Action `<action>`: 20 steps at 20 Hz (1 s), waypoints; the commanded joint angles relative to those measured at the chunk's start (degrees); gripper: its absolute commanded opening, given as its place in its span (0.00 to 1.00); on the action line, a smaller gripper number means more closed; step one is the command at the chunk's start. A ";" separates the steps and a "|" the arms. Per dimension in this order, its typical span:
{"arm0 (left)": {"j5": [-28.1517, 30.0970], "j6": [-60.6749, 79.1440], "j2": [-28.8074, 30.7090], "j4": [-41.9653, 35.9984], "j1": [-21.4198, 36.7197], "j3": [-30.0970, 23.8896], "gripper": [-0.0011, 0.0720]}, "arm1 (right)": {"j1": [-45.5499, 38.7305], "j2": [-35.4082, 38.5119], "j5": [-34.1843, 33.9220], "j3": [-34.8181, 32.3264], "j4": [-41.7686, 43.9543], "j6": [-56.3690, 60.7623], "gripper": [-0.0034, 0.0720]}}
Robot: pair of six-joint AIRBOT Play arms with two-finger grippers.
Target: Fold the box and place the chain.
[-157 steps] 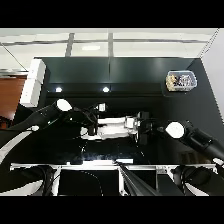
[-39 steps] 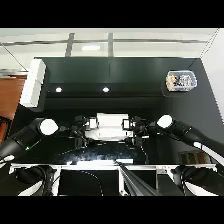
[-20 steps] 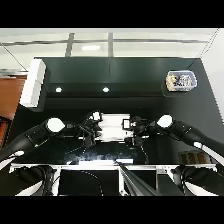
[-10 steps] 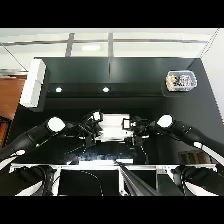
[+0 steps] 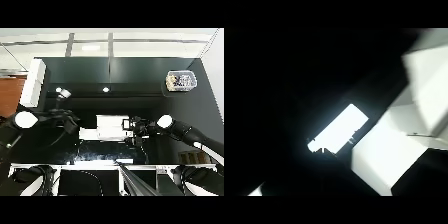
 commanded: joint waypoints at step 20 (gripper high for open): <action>-5.92 -14.25 -16.22 -29.03 1.57 -8.24 0.19 | 0.00 0.00 -0.04 0.02 0.02 0.04 0.67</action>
